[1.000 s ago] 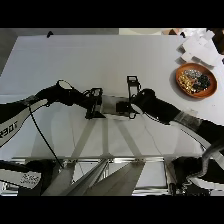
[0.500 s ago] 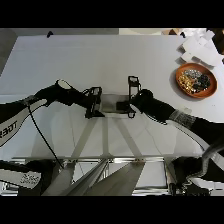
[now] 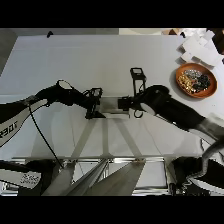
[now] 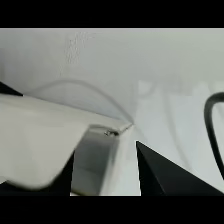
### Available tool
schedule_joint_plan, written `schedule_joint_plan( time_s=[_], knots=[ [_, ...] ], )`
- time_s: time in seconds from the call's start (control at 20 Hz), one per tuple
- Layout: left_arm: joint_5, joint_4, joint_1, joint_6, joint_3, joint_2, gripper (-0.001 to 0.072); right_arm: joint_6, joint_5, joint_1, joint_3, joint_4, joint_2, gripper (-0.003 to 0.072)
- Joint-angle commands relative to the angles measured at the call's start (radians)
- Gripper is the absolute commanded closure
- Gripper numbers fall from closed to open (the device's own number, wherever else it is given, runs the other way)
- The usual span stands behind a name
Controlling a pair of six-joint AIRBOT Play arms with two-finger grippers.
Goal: Fold the box and place the chain.
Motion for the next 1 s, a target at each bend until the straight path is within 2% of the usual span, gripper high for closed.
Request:
schedule_joint_plan(
  time_s=[0.0,0.2,0.35,0.5,0.65,0.75,0.8,0.95],
  knots=[
    [0.006,0.0,0.001,-0.002,0.0,0.0,0.0432,-0.142,0.121,-0.001,0.0,-0.049,0.142,0.0277],
    [0.006,0.0,0.001,-0.002,0.0,0.0,0.0432,-0.15,0.123,-0.063,0.0,-0.191,0.305,0.0278],
    [0.006,0.0,0.001,-0.002,0.0,0.0,0.0432,-0.152,0.126,-0.234,0.0,-0.211,0.388,0.0278],
    [0.006,0.0,0.001,-0.002,0.0,0.0,0.0432,-0.2,0.138,-0.441,0.0,-0.232,0.391,0.0278],
    [0.006,0.0,0.001,-0.002,0.0,0.0,0.0432,-0.277,0.14,-0.617,0.0,-0.225,0.338,0.0264],
    [0.006,0.0,0.001,-0.003,0.0,0.0,0.0432,-0.33,0.141,-0.716,0.0,-0.222,0.26,0.0127],
    [0.006,0.0,0.001,-0.003,0.0,0.0,0.0432,-0.36,0.142,-0.754,0.0,-0.215,0.213,0.01],
    [0.006,0.0,0.001,-0.002,0.0,0.0,0.0432,-0.417,0.138,-0.849,0.037,-0.143,0.023,0.0099]
  ],
)
